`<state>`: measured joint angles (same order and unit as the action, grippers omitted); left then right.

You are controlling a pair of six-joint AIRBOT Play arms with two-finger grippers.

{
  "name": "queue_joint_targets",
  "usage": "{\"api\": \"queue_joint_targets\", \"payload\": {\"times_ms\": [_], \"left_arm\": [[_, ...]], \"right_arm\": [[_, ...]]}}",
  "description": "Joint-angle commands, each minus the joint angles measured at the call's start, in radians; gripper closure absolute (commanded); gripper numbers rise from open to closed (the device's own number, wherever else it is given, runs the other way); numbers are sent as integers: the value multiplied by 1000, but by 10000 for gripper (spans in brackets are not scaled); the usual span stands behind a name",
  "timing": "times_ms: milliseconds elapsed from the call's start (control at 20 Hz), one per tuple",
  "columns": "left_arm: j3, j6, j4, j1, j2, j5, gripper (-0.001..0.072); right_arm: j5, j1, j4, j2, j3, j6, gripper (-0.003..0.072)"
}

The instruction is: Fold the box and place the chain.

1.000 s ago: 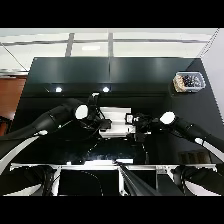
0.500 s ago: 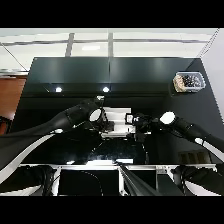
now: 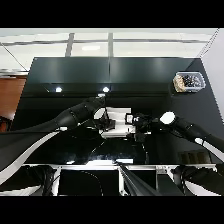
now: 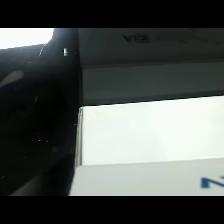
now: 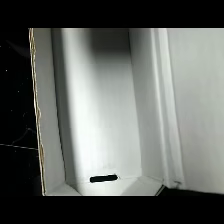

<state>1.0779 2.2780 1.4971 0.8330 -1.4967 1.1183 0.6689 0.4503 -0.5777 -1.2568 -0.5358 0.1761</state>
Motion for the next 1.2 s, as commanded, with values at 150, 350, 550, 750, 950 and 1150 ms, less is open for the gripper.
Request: {"api": "queue_joint_targets", "payload": {"times_ms": [150, 350, 550, 750, 950, 1150], "left_arm": [[2, 31, 9, 0, -3, 14, 574], [2, 31, 8, 0, -3, 17, 664], [7, 74, 1, -3, -3, 25, 416], [14, 87, 13, -9, -4, 49, 305], [14, 87, 11, -9, -14, 44, 309], [14, 87, 11, -9, -26, 39, 317]], "right_arm": [[0, 0, 0, -1, 0, 0, 190], [0, 0, 0, -1, 0, 0, 191], [0, 0, 1, -1, 0, 0, 191], [0, 0, 0, -1, 0, 0, 191], [0, 0, 1, -1, 0, 0, 190], [0, 0, 0, -1, 0, 0, 191]]}}
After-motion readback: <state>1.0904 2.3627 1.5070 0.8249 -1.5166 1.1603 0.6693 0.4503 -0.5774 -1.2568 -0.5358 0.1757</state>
